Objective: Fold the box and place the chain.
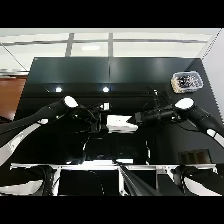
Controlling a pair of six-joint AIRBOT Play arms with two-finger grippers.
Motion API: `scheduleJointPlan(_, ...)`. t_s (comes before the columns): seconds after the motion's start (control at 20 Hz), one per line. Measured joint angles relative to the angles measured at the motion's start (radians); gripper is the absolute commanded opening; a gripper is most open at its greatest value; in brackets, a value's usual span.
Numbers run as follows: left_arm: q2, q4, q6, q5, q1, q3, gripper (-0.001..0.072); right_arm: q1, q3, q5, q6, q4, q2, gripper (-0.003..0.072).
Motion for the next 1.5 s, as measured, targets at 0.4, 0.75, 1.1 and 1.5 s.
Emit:
scheduleJointPlan(0.4, 0.0, 0.0, 0.0, 0.001, 0.0, 0.0, 0.0338, -0.001, -0.006, -0.031, 0.014, 0.007, -0.075, 0.0015)
scheduleJointPlan(0.75, 0.0, -0.001, -0.002, 0.001, 0.0, 0.0, 0.0387, -0.016, 0.025, -0.018, -0.021, -0.058, -0.045, 0.0015)
scheduleJointPlan(1.1, 0.02, 0.003, -0.011, -0.034, 0.029, 0.023, 0.072, -0.146, 0.174, 0.151, 0.168, -0.506, 0.259, 0.0015)
scheduleJointPlan(1.5, 0.138, 0.016, -0.111, -0.132, 0.016, 0.09, 0.072, -0.4, 0.183, 0.182, 0.307, -0.762, 0.459, 0.0014)
